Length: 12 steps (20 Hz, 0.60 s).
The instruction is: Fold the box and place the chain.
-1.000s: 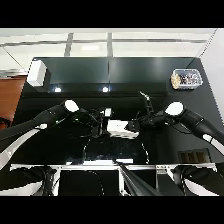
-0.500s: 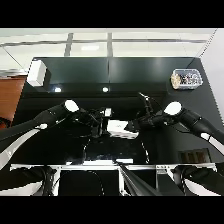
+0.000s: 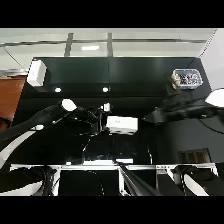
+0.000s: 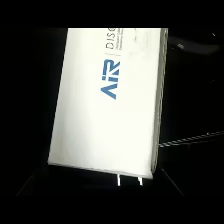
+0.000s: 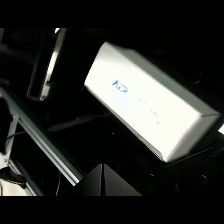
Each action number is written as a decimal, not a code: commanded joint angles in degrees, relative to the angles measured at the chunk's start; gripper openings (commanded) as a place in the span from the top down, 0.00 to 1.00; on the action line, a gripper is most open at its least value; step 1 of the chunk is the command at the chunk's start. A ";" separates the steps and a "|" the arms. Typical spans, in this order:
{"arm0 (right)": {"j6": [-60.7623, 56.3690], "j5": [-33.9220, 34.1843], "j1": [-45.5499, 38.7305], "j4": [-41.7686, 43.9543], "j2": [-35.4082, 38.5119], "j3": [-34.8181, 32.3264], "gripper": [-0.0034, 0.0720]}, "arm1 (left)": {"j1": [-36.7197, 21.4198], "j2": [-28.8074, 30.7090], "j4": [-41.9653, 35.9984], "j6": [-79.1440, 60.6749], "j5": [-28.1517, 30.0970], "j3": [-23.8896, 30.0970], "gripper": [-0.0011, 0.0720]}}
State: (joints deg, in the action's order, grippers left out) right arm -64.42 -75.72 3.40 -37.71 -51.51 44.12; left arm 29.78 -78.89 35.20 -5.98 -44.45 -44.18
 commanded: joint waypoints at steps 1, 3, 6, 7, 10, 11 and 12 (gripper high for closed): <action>-2.03 -5.46 -10.23 -7.23 7.82 0.50 0.94 | -0.02 4.13 3.63 5.44 -1.05 -0.07 0.01; -2.03 -6.86 -14.29 -8.66 9.16 0.50 0.94 | 0.13 6.25 3.56 10.69 -5.46 -1.81 0.01; -1.99 -4.63 -15.89 -8.94 9.16 0.48 0.94 | 2.64 4.59 3.56 15.82 -6.84 -7.65 0.02; -2.01 -3.21 -15.89 -8.90 9.16 0.48 0.94 | 4.00 2.60 3.56 17.29 -6.60 -10.34 0.02; -1.97 -0.46 -15.89 -8.96 9.14 0.46 0.94 | 7.26 -6.80 3.72 22.36 -6.88 -19.39 0.02; -1.92 -0.11 -15.89 -8.96 9.14 0.46 0.94 | 7.78 -9.97 4.52 22.34 -7.02 -22.21 0.02; -1.68 -0.13 -15.89 -9.29 9.14 0.46 0.94 | 7.96 -12.24 5.60 22.80 -7.50 -24.46 0.02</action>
State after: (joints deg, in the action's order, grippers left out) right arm -66.30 -77.38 -12.03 -46.41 -42.59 44.56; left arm 35.94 -84.53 39.09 13.28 -50.81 -61.67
